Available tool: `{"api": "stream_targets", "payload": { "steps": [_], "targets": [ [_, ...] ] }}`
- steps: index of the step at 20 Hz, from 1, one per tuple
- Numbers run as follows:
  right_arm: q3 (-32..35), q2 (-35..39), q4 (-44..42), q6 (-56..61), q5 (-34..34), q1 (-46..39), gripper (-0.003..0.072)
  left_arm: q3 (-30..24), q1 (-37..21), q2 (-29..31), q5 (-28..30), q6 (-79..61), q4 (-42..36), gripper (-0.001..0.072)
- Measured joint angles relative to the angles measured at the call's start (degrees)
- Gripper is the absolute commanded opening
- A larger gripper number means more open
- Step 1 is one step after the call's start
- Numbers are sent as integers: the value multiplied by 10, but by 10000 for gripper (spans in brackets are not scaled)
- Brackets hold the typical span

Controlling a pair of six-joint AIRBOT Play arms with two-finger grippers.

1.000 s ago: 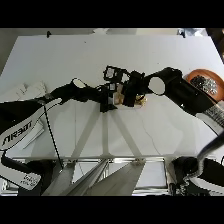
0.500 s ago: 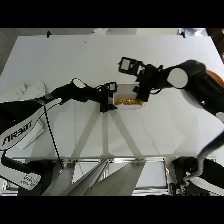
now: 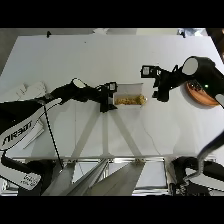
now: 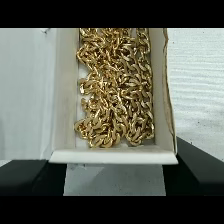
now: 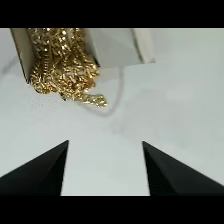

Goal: Fold the box and place the chain.

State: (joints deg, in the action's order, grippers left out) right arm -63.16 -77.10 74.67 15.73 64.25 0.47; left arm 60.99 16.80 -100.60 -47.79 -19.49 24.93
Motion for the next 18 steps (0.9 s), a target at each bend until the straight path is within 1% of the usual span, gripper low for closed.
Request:
{"api": "stream_targets", "payload": {
  "steps": [2, 5, 7, 12, 14, 15, 18],
  "targets": [
    [1, -30, -27, -59, 1, -7, 623, 0, 0, 0, 0, 0, 0, 217],
    [2, -71, -64, -130, -6, -12, 623, 0, 0, 0, 0, 0, 0, 217],
    [2, -96, -83, -158, -14, -13, 623, 0, 0, 0, 0, 0, 0, 218],
    [2, -141, -101, -186, -26, -15, 621, 0, 0, 0, 0, 0, 0, 217],
    [2, -150, -104, -189, -31, -14, 615, 0, 0, 0, 0, 0, 0, 217],
    [2, -153, -104, -191, -33, -15, 593, 0, 0, 0, 0, 0, 0, 217],
    [2, -157, -112, -193, -38, -15, 591, 0, 0, 0, 0, 0, 0, 218]
  ]
}}
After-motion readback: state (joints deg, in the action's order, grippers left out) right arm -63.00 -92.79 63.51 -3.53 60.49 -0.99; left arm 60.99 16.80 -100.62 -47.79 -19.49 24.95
